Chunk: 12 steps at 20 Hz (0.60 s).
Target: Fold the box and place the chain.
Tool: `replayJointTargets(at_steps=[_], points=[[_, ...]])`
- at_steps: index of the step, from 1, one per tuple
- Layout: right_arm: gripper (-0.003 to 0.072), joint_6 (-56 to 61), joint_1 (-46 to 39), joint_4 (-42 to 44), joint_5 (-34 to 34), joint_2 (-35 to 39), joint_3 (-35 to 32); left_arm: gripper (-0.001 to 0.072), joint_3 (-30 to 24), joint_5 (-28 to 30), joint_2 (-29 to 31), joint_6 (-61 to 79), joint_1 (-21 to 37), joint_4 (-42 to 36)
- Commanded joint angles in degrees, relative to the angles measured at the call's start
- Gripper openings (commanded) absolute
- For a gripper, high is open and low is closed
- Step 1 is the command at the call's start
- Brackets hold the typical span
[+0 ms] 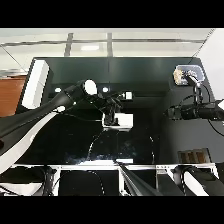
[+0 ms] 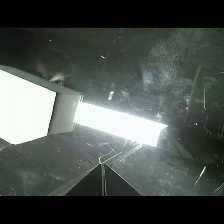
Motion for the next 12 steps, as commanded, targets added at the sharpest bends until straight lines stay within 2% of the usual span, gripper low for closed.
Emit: replayJointTargets(at_steps=[1, 7, 8, 9, 12], points=[[0.0014, 0.02, 0.07, 0.02, -0.31, 0.04, -0.02, 0.0708, 0.02, 1.88, -1.27, -0.04, -1.36, 1.81], [0.0014, 0.04, 0.04, 0.02, -0.79, 0.04, 0.0, 0.0704, 0.07, 7.02, -3.74, -5.9, -3.98, 9.05], [0.0013, 0.07, 0.04, 0.02, -0.92, 0.04, -0.02, 0.0554, 0.42, 6.84, -3.41, -10.21, -4.17, 11.23], [0.0014, 0.07, 0.04, 0.04, -0.87, 0.04, 0.0, 0.0368, 1.01, 5.86, -2.67, -16.28, -3.85, 13.31], [0.0014, 0.07, 0.04, 0.02, -0.96, 0.04, -0.02, 0.0356, 1.73, -0.39, 2.49, -29.38, 0.11, 18.6]])
